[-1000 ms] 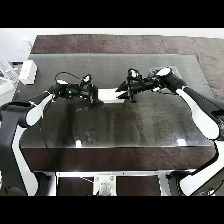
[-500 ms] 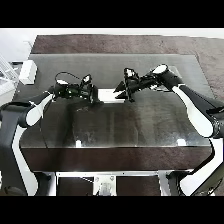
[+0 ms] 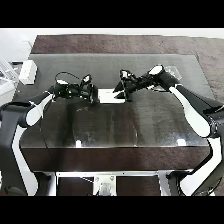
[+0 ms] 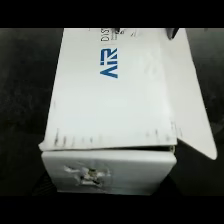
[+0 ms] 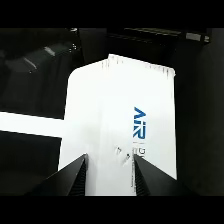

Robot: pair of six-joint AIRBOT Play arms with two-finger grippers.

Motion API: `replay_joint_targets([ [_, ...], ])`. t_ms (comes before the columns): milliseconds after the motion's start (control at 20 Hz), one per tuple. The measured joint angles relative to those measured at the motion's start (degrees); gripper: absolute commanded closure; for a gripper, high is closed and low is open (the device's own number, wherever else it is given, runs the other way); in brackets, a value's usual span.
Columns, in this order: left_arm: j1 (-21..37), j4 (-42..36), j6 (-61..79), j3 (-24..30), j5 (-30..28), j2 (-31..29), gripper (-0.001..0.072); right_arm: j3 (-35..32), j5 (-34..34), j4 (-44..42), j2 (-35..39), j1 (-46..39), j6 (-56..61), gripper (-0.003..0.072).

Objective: Fold the box and place the chain.

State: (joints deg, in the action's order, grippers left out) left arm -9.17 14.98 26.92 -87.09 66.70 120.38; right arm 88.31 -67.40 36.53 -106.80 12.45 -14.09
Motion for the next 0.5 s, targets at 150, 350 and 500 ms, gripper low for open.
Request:
replay_joint_targets([
  [150, 0.02, -0.04, -0.09, 0.0, -0.02, 0.0, 0.0188, 0.87, 1.14, 0.22, 0.0, 0.17, 0.07, 0.0319],
  [350, 0.09, -0.07, -0.15, 0.0, -0.04, 0.0, 0.0188, 1.99, 1.79, 0.28, 0.07, 0.26, 0.15, 0.032],
  [500, 0.09, -0.07, -0.09, -0.02, -0.04, 0.0, 0.0188, 2.75, 2.05, 0.28, 0.09, 0.26, 0.2, 0.0322],
])
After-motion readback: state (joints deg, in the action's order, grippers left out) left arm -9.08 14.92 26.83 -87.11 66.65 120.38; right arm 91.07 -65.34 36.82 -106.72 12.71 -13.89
